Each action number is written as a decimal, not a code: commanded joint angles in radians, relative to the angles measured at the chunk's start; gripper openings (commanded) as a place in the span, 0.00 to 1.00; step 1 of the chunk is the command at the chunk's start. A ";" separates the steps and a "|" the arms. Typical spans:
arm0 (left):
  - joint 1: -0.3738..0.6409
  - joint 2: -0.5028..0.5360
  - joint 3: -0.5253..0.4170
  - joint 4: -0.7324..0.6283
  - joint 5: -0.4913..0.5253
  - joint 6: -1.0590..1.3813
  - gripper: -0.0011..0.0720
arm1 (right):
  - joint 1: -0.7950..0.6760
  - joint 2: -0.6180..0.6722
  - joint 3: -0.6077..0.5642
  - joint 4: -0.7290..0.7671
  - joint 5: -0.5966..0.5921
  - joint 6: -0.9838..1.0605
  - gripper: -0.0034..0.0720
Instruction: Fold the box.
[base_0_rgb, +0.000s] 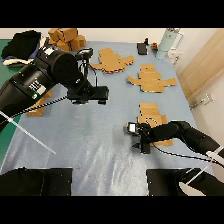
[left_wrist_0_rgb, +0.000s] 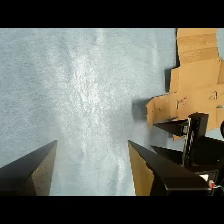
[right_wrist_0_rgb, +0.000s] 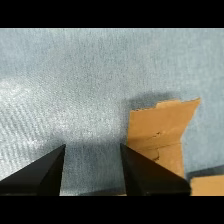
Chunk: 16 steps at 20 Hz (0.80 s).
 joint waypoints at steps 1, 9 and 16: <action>0.000 0.000 0.000 0.000 0.000 0.000 0.98 | 0.000 0.000 0.000 0.000 0.000 0.000 0.73; 0.000 0.000 0.000 0.000 0.000 0.000 0.98 | 0.000 0.001 0.000 0.000 0.000 0.000 0.73; 0.000 -0.001 -0.001 0.010 0.045 0.004 0.98 | 0.001 0.009 0.016 0.110 -0.021 0.383 0.73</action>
